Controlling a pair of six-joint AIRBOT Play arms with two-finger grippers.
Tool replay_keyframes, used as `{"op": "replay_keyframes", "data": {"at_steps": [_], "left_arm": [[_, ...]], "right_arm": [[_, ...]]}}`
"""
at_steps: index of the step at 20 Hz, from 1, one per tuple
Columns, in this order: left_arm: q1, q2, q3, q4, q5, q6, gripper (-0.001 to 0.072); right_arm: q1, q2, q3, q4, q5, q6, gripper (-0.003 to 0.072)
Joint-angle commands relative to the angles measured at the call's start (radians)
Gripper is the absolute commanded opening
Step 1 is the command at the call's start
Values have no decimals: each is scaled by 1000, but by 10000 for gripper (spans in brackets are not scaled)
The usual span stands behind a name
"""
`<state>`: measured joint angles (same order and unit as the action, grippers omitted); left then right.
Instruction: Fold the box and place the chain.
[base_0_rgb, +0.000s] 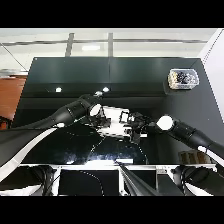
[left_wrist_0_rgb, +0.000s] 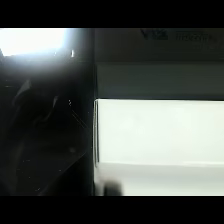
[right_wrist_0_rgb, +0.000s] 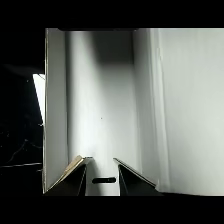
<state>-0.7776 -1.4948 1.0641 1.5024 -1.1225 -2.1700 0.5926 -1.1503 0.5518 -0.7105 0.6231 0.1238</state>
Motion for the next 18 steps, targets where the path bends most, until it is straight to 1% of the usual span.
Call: {"op": "replay_keyframes", "data": {"at_steps": [1, 2, 3, 4, 5, 6, 7, 8, 9, 10, 11, 12, 13, 15, 18], "left_arm": [[0, 0, 1, 1, -5, 1, 30], [0, 0, 1, 1, -5, 1, 30], [0, 0, 1, 1, -5, 1, 30], [0, 0, 1, 1, -5, 1, 30], [0, 0, 1, 1, -5, 1, 30], [0, 0, 1, 1, -5, 1, 30], [0, 0, 1, 1, -5, 0, 30], [0, 0, 1, 1, -5, 1, 30], [0, 0, 1, 1, -5, 0, 30], [0, 0, 1, 1, -5, 0, 30], [0, 0, 1, 1, -5, 1, 30], [0, 0, 1, 1, -5, 0, 31], [0, 0, 1, 0, -5, 1, 31], [0, 0, 1, 0, -8, 1, 32], [0, 0, 1, 0, -10, 0, 32]], "right_arm": [[2, -1, 1, 0, -6, 0, 253], [1, -1, 1, 0, -7, 0, 364], [2, -1, 1, 0, -8, 0, 375], [1, -1, 1, 0, -7, 0, 364], [1, -1, 1, 0, -8, 0, 222], [1, -1, 1, 1, -10, 1, 238], [2, -1, 1, 4, -24, 12, 387], [1, -1, 1, 3, -31, 12, 300], [0, 0, 1, 2, -34, 12, 184], [0, 1, 1, 2, -37, 19, 183], [0, 7, 1, -3, -37, 64, 112], [-6, 22, 1, -27, -24, 150, 69], [-20, 42, 1, -60, 3, 248, 67], [-74, 97, 1, -121, 93, 439, 66], [-214, 212, 1, -172, 280, 635, 66]]}}
